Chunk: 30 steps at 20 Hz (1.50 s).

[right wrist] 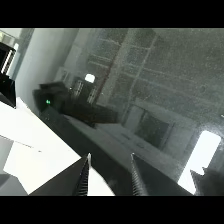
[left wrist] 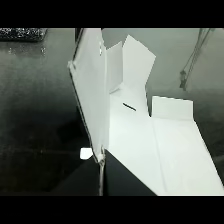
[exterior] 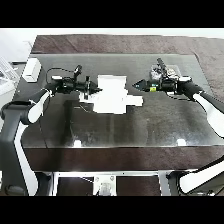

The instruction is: Fold the box and place the chain.

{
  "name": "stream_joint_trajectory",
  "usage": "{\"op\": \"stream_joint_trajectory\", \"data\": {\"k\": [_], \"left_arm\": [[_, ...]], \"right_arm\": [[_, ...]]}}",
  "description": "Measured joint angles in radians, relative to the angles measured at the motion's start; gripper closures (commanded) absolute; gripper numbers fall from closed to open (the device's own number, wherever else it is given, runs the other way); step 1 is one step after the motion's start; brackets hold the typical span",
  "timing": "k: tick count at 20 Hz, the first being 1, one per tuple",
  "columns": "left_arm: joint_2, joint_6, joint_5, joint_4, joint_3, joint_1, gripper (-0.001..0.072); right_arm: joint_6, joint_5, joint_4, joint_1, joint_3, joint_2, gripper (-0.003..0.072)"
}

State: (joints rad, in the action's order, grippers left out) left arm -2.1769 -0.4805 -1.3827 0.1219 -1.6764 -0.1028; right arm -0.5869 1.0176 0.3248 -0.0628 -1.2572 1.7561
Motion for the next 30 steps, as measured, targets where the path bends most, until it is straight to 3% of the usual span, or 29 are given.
{"op": "stream_joint_trajectory", "data": {"k": [5,10,30], "left_arm": [[0.073,-0.070,0.121,-0.003,0.112,-0.002,0.0696],[0.101,-0.095,0.186,-0.006,0.151,-0.008,0.0696],[0.083,-0.139,0.169,0.079,0.159,0.000,0.0691]], "right_arm": [[0.018,-0.014,0.000,-0.001,0.000,0.000,0.0366],[0.023,-0.026,0.000,-0.001,0.000,0.000,0.0366],[0.024,-0.022,0.000,0.000,0.000,0.000,0.0365]]}}
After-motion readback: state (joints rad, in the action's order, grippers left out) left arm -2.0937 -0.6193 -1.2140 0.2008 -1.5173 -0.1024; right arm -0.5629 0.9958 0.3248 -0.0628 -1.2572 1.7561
